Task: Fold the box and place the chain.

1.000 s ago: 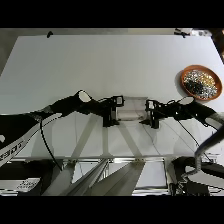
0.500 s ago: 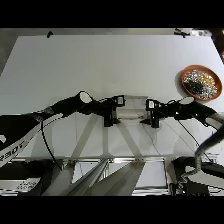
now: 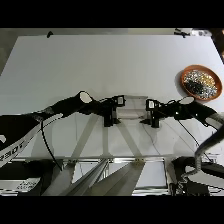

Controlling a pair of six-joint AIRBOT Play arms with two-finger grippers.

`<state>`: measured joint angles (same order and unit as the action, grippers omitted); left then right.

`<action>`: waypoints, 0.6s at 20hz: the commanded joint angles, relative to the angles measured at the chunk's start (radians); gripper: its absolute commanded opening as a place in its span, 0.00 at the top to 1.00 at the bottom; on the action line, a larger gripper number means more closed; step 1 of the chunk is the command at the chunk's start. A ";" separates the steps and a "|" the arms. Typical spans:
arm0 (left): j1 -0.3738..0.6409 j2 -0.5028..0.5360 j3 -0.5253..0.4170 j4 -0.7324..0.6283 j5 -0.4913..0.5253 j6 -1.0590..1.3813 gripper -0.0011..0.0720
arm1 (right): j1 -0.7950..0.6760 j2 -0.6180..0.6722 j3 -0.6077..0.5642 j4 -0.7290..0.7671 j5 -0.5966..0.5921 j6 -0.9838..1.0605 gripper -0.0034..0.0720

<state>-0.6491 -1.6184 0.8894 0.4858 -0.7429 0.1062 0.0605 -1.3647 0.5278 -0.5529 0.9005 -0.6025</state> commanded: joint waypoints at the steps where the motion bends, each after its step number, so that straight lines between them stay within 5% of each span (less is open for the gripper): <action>1: -0.001 0.000 0.000 0.001 -0.002 0.000 0.61 | 0.001 0.001 0.000 0.000 0.000 0.000 0.53; 12: -0.001 -0.001 0.000 0.001 -0.001 0.000 0.61 | 0.000 0.001 0.000 0.032 0.023 0.000 0.54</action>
<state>-0.6491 -1.6184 0.8894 0.4862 -0.7441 0.1066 0.0605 -1.3647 0.5274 -0.5308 0.8989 -0.6056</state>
